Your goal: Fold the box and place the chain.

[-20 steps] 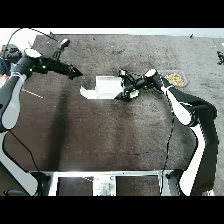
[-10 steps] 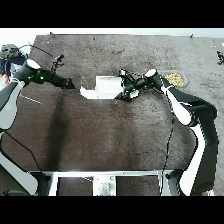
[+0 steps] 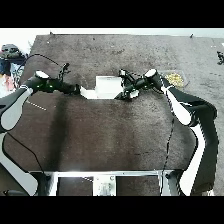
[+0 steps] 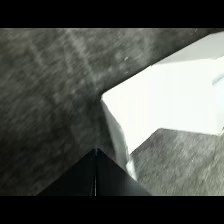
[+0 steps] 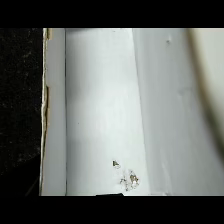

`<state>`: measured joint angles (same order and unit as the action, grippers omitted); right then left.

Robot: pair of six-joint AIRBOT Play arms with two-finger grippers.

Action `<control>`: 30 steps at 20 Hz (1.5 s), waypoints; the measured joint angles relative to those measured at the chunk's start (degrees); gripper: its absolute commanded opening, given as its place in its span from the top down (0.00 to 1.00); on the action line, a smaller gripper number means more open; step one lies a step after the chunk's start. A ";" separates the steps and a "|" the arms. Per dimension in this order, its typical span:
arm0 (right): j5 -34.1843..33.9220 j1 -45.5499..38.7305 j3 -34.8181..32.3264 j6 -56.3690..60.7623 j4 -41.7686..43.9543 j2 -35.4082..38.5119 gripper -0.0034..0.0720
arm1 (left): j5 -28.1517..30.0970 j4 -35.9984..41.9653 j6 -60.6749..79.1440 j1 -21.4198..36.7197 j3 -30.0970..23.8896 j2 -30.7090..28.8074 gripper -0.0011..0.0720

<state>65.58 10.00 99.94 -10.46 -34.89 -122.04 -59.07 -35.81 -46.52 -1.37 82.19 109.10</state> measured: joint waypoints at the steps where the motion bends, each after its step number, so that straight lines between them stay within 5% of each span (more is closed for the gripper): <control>1: -0.02 0.00 0.00 0.00 0.00 0.00 0.28 | 0.61 0.46 -0.04 -0.31 -0.13 0.00 0.97; 13: 0.00 0.00 0.00 0.00 0.00 0.00 0.28 | 0.57 8.98 0.50 -2.71 -1.44 2.51 0.97; 14: 0.00 0.00 0.00 0.00 0.00 0.00 0.28 | 0.20 9.97 0.72 -2.78 -1.42 2.60 0.86; 15: -0.02 0.00 0.00 0.00 0.00 0.00 0.28 | -0.13 10.86 1.05 -2.82 -1.38 2.67 0.56; 16: 0.00 0.00 0.00 -0.02 0.00 0.00 0.28 | -0.59 11.76 1.14 -2.82 -1.25 2.69 0.49; 23: 0.00 0.00 0.00 -0.02 0.00 0.00 0.28 | -3.48 12.81 0.26 -4.02 1.97 2.69 0.49; 30: 0.00 0.00 0.00 0.00 0.00 0.00 0.28 | -4.39 5.79 -6.69 -7.08 7.41 2.67 0.49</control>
